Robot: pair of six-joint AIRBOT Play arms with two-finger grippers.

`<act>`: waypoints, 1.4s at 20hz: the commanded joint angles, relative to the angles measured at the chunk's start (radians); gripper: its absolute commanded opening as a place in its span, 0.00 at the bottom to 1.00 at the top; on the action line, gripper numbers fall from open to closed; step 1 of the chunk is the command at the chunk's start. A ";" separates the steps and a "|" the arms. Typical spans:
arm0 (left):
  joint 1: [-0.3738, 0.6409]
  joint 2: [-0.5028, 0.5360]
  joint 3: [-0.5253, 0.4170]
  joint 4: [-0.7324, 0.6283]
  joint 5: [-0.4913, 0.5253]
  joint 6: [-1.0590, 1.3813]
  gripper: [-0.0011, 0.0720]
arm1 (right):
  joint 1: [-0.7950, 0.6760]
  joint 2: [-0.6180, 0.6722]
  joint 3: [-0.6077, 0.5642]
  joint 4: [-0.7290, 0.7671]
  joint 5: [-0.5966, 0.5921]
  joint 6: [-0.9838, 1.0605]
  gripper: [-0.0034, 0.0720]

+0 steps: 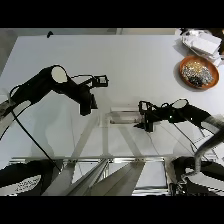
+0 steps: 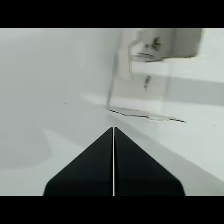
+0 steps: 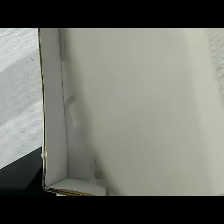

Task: Fold the box and place the chain.

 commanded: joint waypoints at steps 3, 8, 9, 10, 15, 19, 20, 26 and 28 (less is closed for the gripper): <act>-0.117 0.012 0.000 -0.188 -0.074 -0.009 0.02 | 0.001 0.001 0.001 0.000 0.001 0.000 0.47; -0.256 -0.011 0.000 -0.361 0.262 0.026 0.02 | 0.001 0.001 0.001 0.000 0.001 0.000 0.47; -0.260 -0.023 0.000 -0.362 0.351 -0.011 0.02 | 0.001 0.001 0.001 0.000 0.002 0.000 0.47; -0.259 -0.036 0.000 -0.368 0.422 -0.043 0.02 | 0.001 0.001 0.001 0.000 0.001 0.000 0.47; -0.254 -0.146 0.000 -0.368 0.669 -0.211 0.02 | 0.001 0.001 0.001 0.000 0.001 0.000 0.47; -0.254 -0.237 0.000 -0.369 0.676 -0.262 0.02 | 0.001 0.001 0.001 0.000 0.001 0.000 0.47; -0.254 -0.244 0.000 -0.367 0.674 -0.261 0.02 | 0.001 0.001 0.001 0.000 0.001 0.000 0.47; -0.253 -0.126 0.000 -0.179 0.626 -0.219 0.02 | 0.001 0.001 0.001 0.000 0.001 0.000 0.47; -0.240 -0.053 0.000 -0.049 0.549 -0.220 0.02 | 0.001 0.001 0.001 0.000 0.001 0.000 0.47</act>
